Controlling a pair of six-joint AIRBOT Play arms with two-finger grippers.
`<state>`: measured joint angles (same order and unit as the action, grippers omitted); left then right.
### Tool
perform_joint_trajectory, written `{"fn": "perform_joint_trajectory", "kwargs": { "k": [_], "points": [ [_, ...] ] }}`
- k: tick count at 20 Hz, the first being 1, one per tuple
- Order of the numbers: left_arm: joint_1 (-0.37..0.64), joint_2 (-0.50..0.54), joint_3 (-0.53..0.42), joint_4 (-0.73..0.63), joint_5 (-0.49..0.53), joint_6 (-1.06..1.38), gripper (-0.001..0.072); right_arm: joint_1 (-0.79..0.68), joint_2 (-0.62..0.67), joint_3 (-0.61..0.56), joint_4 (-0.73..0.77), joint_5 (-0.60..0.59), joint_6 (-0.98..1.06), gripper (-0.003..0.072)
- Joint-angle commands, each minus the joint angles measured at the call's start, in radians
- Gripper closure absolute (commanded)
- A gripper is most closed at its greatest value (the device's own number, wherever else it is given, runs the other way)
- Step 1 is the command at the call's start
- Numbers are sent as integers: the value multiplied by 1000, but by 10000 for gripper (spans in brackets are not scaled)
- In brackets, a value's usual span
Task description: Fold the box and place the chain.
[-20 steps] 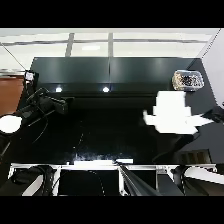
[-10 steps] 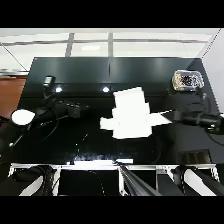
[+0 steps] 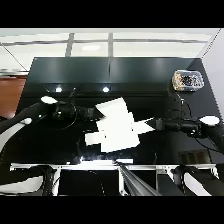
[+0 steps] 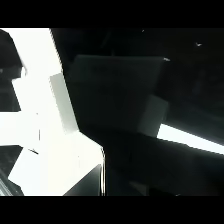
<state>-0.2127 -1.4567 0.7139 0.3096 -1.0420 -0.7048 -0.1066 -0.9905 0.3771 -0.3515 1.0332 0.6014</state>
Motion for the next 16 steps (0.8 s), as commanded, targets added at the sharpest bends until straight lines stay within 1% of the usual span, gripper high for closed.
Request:
{"fn": "perform_joint_trajectory", "kwargs": {
  "k": [1, 3, 4, 5, 7, 8, 9, 10, 11, 12, 13, 14, 15, 16],
  "points": [
    [2, -122, 86, 55, -151, 59, 7, 17, 2, -3, 4, -7, 13, 673],
    [-6, -174, 109, 22, -267, 141, 21, 17, 2, -3, 0, -10, 12, 673],
    [-17, -195, 119, 19, -298, 156, 25, 16, 2, -3, -4, -12, 12, 673],
    [-32, -214, 132, 30, -305, 156, 60, 16, 2, -3, -4, -12, 12, 673],
    [-58, -230, 159, 65, -305, 180, 252, 16, 2, -3, -4, -9, 12, 673],
    [-62, -230, 170, 76, -303, 184, 379, 16, 2, -3, -5, -8, 12, 673],
    [-62, -230, 180, 75, -302, 184, 545, 16, 2, -3, -12, -8, 12, 673],
    [-58, -230, 189, 76, -302, 186, 636, 16, 2, -3, -22, -8, 12, 673],
    [-54, -230, 199, 77, -303, 186, 683, 16, 2, -3, -36, -8, 11, 673],
    [-53, -230, 208, 77, -305, 186, 683, 16, 2, 3, -66, -8, 12, 669],
    [-53, -230, 216, 81, -311, 185, 684, 8, 2, 24, -124, -2, 17, 515],
    [-54, -227, 220, 85, -320, 185, 685, -8, 2, 59, -182, 26, 41, 214],
    [-54, -218, 220, 91, -322, 185, 687, -30, 2, 109, -232, 83, 58, 30],
    [-55, -203, 220, 111, -322, 185, 688, -50, 2, 163, -254, 157, 57, 30]
  ]
}}
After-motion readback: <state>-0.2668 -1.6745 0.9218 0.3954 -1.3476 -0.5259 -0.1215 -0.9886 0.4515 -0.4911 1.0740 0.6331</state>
